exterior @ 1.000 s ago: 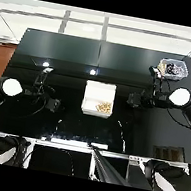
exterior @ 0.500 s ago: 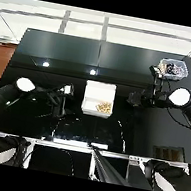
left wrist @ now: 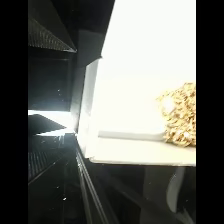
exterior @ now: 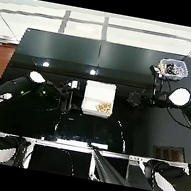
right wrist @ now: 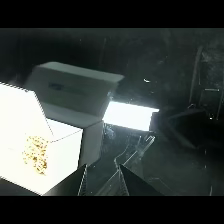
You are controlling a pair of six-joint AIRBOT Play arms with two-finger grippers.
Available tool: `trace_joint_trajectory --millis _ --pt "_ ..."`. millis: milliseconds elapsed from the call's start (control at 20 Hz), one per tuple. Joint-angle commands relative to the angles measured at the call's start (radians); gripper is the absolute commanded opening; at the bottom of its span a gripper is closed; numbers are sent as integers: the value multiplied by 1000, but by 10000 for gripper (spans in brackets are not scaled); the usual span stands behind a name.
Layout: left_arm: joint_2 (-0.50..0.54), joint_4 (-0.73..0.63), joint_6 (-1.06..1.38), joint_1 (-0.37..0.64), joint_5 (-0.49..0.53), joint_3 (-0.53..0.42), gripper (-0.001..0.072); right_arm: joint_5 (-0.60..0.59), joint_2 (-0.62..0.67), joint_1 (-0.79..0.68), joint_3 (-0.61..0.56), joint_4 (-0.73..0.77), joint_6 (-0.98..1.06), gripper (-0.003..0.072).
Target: Fold the box and place the chain.
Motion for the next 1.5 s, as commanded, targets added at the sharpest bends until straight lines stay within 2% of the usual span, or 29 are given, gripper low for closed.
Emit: trace_joint_trajectory --millis 0,600,650,700,750,800,850,1000,1100,1200,1300,1350,1450 --pt "-13 -7 9 -12 -4 10 716 -9 0 0 0 0 0 219" --pt "-54 39 -23 -73 -8 58 704 -29 0 0 0 0 0 219" --pt "-54 43 -23 -74 -8 58 644 -38 0 0 0 0 0 219" --pt "-54 44 -23 -78 -8 58 506 -53 0 0 0 0 0 219" --pt "-54 50 -23 -79 -8 58 422 -72 0 1 0 0 0 223" --pt "-54 53 -23 -83 -6 58 419 -105 -3 6 0 0 0 425" --pt "-54 57 -23 -84 -7 58 419 -151 -8 18 0 3 0 675" --pt "-54 57 -23 -84 -7 58 419 -381 -84 47 12 79 -1 675" --pt "-54 57 -23 -84 -7 58 419 -441 -197 47 83 146 -31 675" --pt "-54 57 -23 -84 -7 58 419 -377 -315 64 181 193 -152 669" --pt "-54 57 -23 -84 -7 58 419 -183 -370 81 261 204 -457 668" --pt "-54 57 -23 -84 -7 58 419 -82 -364 80 289 203 -644 668" --pt "-54 57 -23 -84 -7 58 419 106 -338 71 342 190 -890 668"
